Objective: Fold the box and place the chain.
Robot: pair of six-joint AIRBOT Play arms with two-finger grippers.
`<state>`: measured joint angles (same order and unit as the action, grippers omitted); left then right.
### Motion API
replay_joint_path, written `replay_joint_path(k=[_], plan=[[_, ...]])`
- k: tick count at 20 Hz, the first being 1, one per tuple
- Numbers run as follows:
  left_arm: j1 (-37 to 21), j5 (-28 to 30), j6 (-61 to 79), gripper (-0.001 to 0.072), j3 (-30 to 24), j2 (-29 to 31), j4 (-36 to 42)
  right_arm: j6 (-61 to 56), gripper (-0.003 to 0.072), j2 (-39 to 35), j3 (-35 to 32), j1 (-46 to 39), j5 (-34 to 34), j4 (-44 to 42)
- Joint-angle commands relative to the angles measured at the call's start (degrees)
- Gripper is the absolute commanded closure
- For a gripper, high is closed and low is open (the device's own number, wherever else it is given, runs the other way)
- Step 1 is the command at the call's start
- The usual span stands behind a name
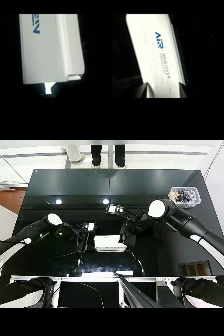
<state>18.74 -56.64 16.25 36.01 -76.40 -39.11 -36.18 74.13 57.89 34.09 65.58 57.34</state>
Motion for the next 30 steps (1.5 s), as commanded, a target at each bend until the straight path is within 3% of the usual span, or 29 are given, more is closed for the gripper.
replay_joint_path(k=[1,2,5,6,7,30], plan=[[0.04,-0.02,0.04,0.0201,-0.04,-0.04,-0.04,-0.07,0.0296,-0.04,0.02,0.09,0.68,0.31],[0.04,0.00,0.04,0.0200,-0.04,-0.04,-0.04,-0.04,0.0330,-0.04,0.02,0.09,1.05,0.31],[0.04,0.02,0.02,0.0200,-0.04,-0.04,-0.04,-0.04,0.0334,-0.04,0.02,0.09,1.44,0.20],[0.04,0.02,0.02,0.0200,-0.04,-0.04,-0.04,-0.04,0.0427,-0.07,0.02,0.09,1.57,0.09],[0.04,0.02,0.02,0.0200,-0.04,-0.04,-0.04,-0.04,0.0447,-0.07,0.02,0.13,1.90,0.09],[0.04,0.11,-0.02,0.0200,-0.04,-0.04,-0.02,-2.99,0.0449,-0.04,0.00,2.58,1.25,4.00]])
